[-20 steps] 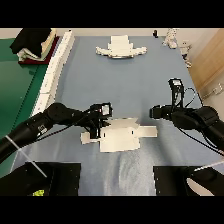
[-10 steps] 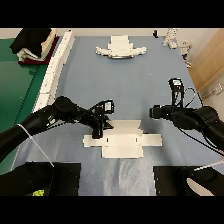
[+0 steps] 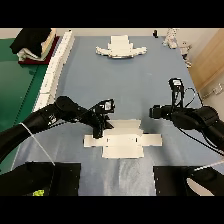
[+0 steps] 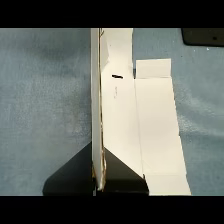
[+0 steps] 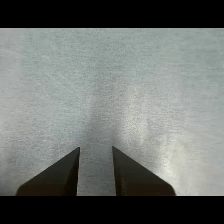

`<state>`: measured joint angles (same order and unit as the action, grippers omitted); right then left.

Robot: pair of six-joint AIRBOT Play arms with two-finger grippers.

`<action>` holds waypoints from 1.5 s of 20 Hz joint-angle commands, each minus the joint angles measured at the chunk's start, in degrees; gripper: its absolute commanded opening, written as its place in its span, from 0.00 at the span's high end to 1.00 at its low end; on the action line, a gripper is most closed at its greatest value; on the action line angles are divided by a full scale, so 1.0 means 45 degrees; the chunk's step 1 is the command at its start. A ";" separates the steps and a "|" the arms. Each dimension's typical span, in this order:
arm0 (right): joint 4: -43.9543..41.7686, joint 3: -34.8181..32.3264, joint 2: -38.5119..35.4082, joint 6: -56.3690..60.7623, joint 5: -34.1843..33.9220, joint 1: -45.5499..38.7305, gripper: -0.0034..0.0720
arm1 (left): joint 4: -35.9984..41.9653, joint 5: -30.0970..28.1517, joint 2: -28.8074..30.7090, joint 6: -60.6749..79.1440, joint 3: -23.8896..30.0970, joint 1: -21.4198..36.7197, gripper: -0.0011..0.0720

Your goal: Fold the box.

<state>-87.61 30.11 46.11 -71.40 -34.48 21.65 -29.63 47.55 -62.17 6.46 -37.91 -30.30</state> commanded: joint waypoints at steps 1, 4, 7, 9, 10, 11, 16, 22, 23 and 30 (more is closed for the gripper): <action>-0.0015 0.0010 0.0005 0.0000 -0.0005 0.0000 0.53 | -0.0107 -0.0758 0.0005 -0.0005 0.0000 0.0005 0.97; -0.0039 0.0010 0.0005 0.0000 -0.0010 0.0000 0.53 | -0.0083 -0.0826 0.0146 0.0160 -0.0029 -0.0117 0.97; -0.0063 0.0010 0.0005 0.0000 -0.0010 0.0000 0.53 | -0.0083 -0.2584 0.1069 0.0695 0.0583 -0.0874 0.97; -0.0058 0.0010 0.0005 0.0000 -0.0005 0.0000 0.53 | -0.0078 -0.4027 0.2025 0.0792 0.1350 -0.1447 0.97; -0.0053 0.0010 0.0005 0.0000 -0.0005 0.0000 0.53 | -0.0078 -0.4104 0.2399 0.0816 0.1632 -0.1627 0.97; -0.0053 0.0010 0.0005 0.0000 0.0000 0.0000 0.53 | -0.0078 -0.4109 0.2667 0.0816 0.1880 -0.1807 0.97; -0.0058 0.0010 0.0005 0.0000 0.0000 0.0000 0.53 | -0.0024 -0.4809 0.2603 0.0816 0.2710 -0.2404 0.97; -0.0058 0.0010 0.0005 0.0000 -0.0005 0.0000 0.53 | -0.0029 -0.4983 0.1880 0.0811 0.2778 -0.2399 0.97; -0.0058 0.0010 0.0005 0.0000 -0.0005 0.0000 0.53 | -0.0029 -0.4964 0.1880 0.0806 0.2778 -0.2399 0.97; -0.0058 0.0010 0.0005 -0.0005 -0.0005 0.0000 0.53 | -0.0034 -0.3439 0.1904 0.0695 0.2773 -0.2399 0.97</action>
